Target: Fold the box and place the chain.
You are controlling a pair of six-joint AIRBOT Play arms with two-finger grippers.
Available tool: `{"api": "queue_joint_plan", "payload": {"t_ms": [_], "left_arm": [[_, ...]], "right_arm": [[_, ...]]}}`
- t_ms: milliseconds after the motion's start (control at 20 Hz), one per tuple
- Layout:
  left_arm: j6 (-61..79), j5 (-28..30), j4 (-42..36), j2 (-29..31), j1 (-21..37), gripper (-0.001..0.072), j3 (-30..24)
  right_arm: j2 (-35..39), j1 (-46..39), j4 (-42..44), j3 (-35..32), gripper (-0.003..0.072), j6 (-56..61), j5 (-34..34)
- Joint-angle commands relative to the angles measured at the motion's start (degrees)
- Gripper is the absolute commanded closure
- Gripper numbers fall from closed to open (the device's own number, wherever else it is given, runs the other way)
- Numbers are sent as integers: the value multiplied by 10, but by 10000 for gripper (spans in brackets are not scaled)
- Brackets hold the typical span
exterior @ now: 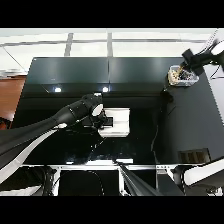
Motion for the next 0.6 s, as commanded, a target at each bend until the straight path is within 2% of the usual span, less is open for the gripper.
{"api": "queue_joint_plan", "payload": {"t_ms": [0, 300, 550], "left_arm": [[0, 0, 0, 0, 0, 682, 0], [0, 0, 0, 0, 0, 682, 0], [0, -1, 0, 0, 0, 682, 0]], "right_arm": [[104, -3, 2, 0, 672, -123, 34], [305, -3, 64, 0, 673, -194, 34], [421, -3, 134, 0, 673, -217, 47]]}}
